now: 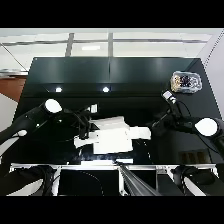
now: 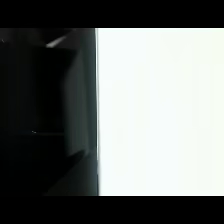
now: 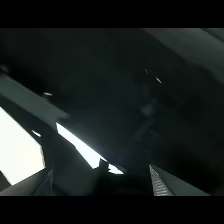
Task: Fold the box and place the chain.
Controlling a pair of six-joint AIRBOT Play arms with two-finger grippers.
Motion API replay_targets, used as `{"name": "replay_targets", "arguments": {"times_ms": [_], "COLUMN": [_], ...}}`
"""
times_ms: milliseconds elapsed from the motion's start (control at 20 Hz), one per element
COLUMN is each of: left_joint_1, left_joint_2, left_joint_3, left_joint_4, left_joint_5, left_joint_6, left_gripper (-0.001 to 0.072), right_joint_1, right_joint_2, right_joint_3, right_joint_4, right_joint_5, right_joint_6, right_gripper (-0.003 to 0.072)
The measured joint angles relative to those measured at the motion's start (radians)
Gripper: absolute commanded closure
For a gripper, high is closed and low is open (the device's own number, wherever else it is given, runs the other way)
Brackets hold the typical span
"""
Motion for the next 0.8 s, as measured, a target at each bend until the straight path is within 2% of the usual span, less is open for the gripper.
{"name": "replay_targets", "arguments": {"times_ms": [200,400,800], "left_joint_1": [-0.027,-0.035,-0.038], "left_joint_2": [-0.011,-0.053,-0.085], "left_joint_3": [-0.009,-0.011,-0.010], "left_joint_4": [0.053,0.063,0.068], "left_joint_5": [0.084,0.105,0.099], "left_joint_6": [0.046,0.026,-0.013], "left_gripper": [0.0681,0.0680,0.0680], "right_joint_1": [0.000,0.016,0.222], "right_joint_2": [0.001,0.000,-0.001], "right_joint_3": [0.002,-0.027,-0.106], "right_joint_4": [0.013,0.066,0.106], "right_joint_5": [0.017,0.000,-0.071], "right_joint_6": [-0.130,-0.191,-0.293], "right_gripper": [-0.0012,-0.0012,-0.0013]}}
